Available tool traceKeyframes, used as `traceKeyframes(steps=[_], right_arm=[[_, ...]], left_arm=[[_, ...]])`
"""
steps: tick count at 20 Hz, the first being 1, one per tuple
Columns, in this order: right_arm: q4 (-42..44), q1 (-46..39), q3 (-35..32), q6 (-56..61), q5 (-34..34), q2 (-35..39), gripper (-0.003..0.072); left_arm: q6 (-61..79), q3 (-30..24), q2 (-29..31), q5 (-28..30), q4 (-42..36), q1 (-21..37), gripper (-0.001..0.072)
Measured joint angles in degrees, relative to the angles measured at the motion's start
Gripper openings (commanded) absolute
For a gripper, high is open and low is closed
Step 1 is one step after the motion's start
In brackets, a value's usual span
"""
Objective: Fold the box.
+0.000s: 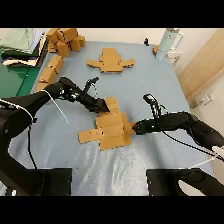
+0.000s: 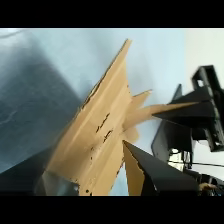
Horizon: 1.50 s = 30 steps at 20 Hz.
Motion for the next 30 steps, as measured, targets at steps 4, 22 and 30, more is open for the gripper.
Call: traceKeyframes(steps=[4, 22, 30], right_arm=[[-0.9, 0.0, 0.0, 0.0, 0.7, -0.2, 0.0004], [-2.1, 0.0, 0.0, 0.0, 1.5, -0.3, 0.0005], [-2.3, 0.0, -0.1, 0.0, 2.1, -0.4, 0.0007]], left_arm=[[3.0, 0.0, -0.9, -2.8, -2.3, 0.1, 0.0357], [6.4, 1.4, -3.8, -4.6, -6.9, 0.2, 0.015], [7.6, 1.5, -3.9, -7.9, -5.0, 0.2, 0.0014]])
